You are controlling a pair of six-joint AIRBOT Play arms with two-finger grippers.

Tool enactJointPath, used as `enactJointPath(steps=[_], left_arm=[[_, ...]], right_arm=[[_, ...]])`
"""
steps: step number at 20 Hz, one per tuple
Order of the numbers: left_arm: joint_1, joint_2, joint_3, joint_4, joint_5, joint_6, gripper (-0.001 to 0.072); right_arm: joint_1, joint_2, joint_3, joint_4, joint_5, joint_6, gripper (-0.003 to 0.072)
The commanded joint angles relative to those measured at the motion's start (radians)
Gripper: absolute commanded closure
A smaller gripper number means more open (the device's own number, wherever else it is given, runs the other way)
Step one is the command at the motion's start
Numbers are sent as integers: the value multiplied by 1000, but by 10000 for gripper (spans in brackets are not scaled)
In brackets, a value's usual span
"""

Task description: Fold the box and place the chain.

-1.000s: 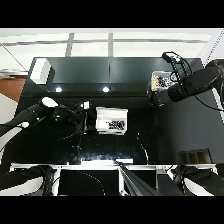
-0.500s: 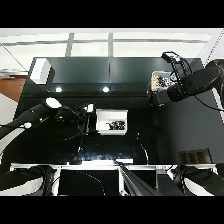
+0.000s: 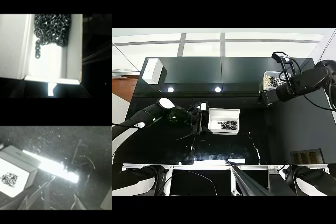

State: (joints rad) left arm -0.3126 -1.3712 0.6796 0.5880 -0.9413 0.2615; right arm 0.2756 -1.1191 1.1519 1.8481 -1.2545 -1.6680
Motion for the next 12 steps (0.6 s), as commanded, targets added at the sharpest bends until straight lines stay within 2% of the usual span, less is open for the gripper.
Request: enactJointPath(steps=[1, 2, 3, 5, 7, 12], left_arm=[[-1, -4, 1, -20, 3, -4, -1], [-1, -4, 1, -20, 3, -4, 3], [-1, -4, 1, -20, 2, -4, 53], [-1, -4, 1, -20, 2, -4, 246], [-1, -4, 1, -20, 3, -4, 248], [-1, -4, 1, -20, 3, -4, 248]], right_arm=[[1, -11, -11, 15, 30, 0, -21], [1, -11, -17, 14, 37, 0, -21], [1, -11, -22, 15, 46, -1, -21], [14, -24, -23, 15, 66, -1, -22], [55, -50, -22, 16, 109, -22, -22], [149, -140, -22, 60, 317, -86, -22]])
